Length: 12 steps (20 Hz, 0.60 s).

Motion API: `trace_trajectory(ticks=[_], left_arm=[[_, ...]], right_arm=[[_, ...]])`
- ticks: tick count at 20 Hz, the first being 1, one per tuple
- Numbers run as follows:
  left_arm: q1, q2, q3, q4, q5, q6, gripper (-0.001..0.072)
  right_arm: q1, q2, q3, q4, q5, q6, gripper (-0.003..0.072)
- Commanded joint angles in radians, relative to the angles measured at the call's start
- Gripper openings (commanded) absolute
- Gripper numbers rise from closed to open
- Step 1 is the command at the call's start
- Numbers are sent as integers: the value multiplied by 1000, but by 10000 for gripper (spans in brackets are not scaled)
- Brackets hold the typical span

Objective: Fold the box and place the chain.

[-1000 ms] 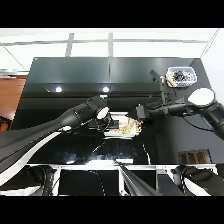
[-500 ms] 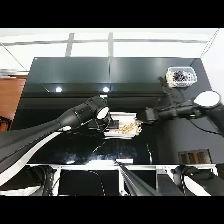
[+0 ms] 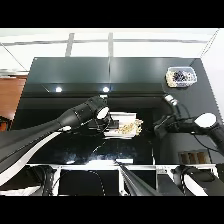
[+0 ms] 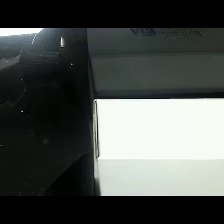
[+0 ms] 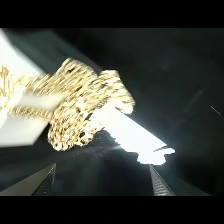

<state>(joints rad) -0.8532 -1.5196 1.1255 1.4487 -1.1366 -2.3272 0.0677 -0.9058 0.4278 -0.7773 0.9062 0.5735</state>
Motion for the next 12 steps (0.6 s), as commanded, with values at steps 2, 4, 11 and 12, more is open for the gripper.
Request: trace_trajectory(ticks=[2, 4, 11, 12], left_arm=[[0, 0, 0, 1, 1, 0, 30], [0, 0, 0, 0, 2, 0, 30], [0, 0, 0, 1, 2, 0, 30], [0, 0, 0, 1, 2, 0, 30]], right_arm=[[208, -32, -38, -5, -171, -487, 720], [263, -57, -37, 1, -222, -603, 720], [273, -164, -34, 183, -251, -899, 720], [273, -172, -33, 183, -264, -900, 720]])
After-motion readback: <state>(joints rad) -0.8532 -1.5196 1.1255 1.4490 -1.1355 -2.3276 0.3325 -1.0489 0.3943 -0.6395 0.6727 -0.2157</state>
